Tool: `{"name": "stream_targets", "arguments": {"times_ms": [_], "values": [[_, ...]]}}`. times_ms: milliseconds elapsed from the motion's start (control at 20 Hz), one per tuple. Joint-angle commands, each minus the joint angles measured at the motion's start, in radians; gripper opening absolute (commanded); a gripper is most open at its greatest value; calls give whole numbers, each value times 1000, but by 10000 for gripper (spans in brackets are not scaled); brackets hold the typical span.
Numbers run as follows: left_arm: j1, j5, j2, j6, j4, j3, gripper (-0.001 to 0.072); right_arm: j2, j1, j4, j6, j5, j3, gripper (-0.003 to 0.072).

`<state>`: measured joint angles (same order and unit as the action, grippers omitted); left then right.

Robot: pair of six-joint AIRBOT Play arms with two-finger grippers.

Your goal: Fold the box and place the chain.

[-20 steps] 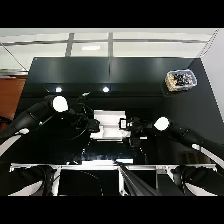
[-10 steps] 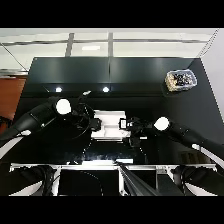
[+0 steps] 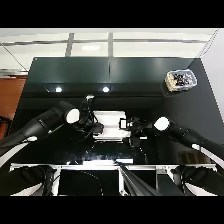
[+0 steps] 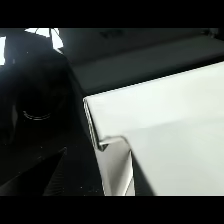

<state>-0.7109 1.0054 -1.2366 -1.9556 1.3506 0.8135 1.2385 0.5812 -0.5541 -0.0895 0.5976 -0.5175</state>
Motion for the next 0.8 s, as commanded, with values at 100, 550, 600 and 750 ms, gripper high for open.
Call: {"name": "stream_targets", "arguments": {"times_ms": [100, 550, 600, 750], "values": [[-60, 37, -42, -154, 68, 48, 460, 0, 0, 0, 0, 0, 0, 437], [-73, 102, -130, -225, 90, 106, 393, 0, 0, 0, 0, 0, 0, 437], [-73, 99, -136, -225, 90, 106, 393, 0, 0, 0, 0, 0, 0, 437], [-73, 96, -155, -225, 87, 106, 393, 0, 0, 0, 0, 0, 0, 437]]}}
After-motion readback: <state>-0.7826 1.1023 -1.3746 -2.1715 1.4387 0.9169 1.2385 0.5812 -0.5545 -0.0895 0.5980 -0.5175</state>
